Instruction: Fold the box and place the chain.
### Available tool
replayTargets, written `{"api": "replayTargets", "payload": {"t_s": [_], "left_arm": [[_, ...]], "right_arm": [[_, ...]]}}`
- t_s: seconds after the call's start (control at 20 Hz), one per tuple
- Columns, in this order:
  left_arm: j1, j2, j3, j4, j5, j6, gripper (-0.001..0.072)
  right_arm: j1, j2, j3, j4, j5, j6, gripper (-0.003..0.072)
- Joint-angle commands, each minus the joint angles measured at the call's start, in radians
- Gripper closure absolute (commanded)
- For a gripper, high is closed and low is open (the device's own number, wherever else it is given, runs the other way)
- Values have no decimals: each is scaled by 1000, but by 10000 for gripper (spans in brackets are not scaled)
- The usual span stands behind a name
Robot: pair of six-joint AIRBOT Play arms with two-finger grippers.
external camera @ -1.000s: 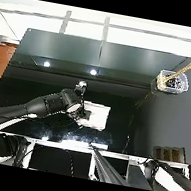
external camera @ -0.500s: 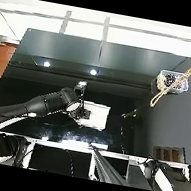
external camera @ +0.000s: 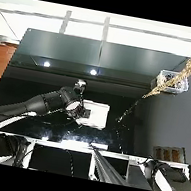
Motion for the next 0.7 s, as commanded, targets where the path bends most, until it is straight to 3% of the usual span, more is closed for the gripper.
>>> {"api": "replayTargets", "payload": {"t_s": [0.0,0.15,0.35,0.65], "left_arm": [[8,0,0,-3,17,-12,679],[14,0,0,-3,21,-12,678],[14,0,0,-2,21,-11,679],[14,0,0,-3,19,-11,679]], "right_arm": [[6,2,0,59,69,0,667],[27,2,-13,101,98,-1,666],[136,2,-138,104,121,1,666],[341,1,-357,231,-61,19,666]]}}
